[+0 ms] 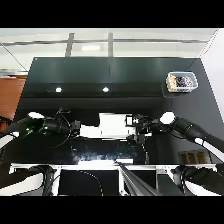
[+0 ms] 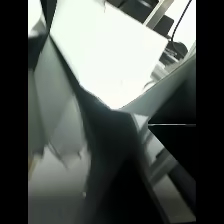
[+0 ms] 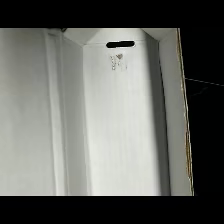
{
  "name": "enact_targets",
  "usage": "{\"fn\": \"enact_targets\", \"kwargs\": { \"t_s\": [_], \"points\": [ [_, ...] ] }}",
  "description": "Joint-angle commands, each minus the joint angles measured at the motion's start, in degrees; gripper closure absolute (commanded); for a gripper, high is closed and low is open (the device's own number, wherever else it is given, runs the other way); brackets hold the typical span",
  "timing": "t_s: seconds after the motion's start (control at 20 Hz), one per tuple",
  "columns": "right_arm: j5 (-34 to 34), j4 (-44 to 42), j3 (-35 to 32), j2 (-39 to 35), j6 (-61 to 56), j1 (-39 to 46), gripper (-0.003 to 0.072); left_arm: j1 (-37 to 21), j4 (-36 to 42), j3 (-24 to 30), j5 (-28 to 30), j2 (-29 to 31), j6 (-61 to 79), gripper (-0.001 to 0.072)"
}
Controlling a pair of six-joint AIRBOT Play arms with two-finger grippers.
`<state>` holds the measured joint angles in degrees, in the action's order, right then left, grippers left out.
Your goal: Fold the box and place the chain.
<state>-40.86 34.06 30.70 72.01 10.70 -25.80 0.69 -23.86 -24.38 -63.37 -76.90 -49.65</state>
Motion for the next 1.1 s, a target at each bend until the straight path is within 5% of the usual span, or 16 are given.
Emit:
{"fn": "enact_targets", "kwargs": {
  "t_s": [0.0,0.1,0.15,0.2,0.25,0.5,0.8,1.05],
  "points": [
    [-0.02,0.00,0.00,0.00,0.00,-0.02,0.0210,1.11,3.80,-0.59,-0.15,-0.85,3.13,0.0681],
    [-0.02,0.00,0.00,0.00,-0.02,-0.02,0.0210,1.14,3.74,-1.68,-1.07,-0.81,3.19,0.0627],
    [-0.02,0.00,0.00,0.00,-0.02,-0.02,0.0210,1.14,3.54,-2.45,-2.08,-0.79,3.43,0.0436],
    [-0.02,0.00,0.00,0.00,0.00,-0.02,0.0210,1.14,3.41,-3.41,-3.72,-0.79,4.11,0.0100],
    [-0.02,0.00,0.00,0.00,0.00,-0.02,0.0210,1.11,3.21,-4.39,-5.44,-0.79,4.44,-0.0007],
    [-0.02,0.00,0.00,0.00,0.00,-0.02,0.0210,5.88,-2.14,-10.40,-8.94,-0.66,0.87,-0.0004],
    [0.00,0.02,0.00,0.00,0.00,-0.02,0.0210,17.84,-13.49,-17.07,5.03,2.36,-15.50,-0.0003],
    [0.00,0.00,0.00,0.00,-0.02,-0.02,0.0210,26.36,-29.46,-19.65,10.71,2.75,-42.45,-0.0003]
  ]
}}
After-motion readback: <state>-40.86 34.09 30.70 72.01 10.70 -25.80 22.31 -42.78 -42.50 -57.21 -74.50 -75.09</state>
